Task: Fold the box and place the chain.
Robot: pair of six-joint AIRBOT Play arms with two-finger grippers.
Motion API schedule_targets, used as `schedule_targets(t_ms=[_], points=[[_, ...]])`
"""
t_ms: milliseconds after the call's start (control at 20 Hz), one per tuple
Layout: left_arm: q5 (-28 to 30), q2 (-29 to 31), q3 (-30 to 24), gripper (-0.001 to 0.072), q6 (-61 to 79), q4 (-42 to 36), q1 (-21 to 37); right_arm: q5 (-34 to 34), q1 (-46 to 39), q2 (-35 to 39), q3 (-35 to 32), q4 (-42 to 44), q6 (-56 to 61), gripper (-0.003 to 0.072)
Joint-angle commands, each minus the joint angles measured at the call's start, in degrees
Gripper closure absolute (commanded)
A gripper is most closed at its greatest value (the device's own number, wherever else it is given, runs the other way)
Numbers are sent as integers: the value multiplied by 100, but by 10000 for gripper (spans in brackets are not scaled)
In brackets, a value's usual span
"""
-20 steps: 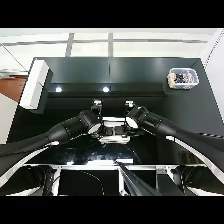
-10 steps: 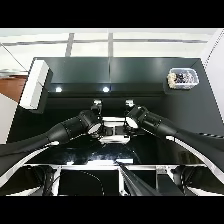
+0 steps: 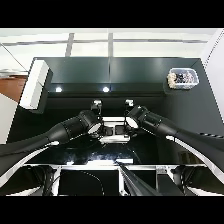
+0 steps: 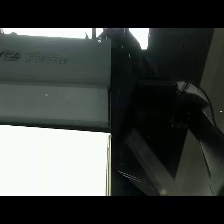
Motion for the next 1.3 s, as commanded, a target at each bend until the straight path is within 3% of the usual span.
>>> schedule_targets(t_ms=[0,850,900,950,1000,1250], points=[[0,0,0,679,4,2,4,-33,7,4,4,2,-44,658],[0,0,4,679,4,-17,4,-35,7,4,4,-28,-90,657],[-2,0,4,679,4,-17,4,-35,7,4,4,-44,-87,612],[-2,0,4,679,4,-17,4,-31,7,4,4,-48,-87,390],[-2,0,4,680,4,-17,4,-31,7,4,4,-46,-90,362],[-2,0,4,680,4,-103,4,31,2,59,9,-48,-365,362]])
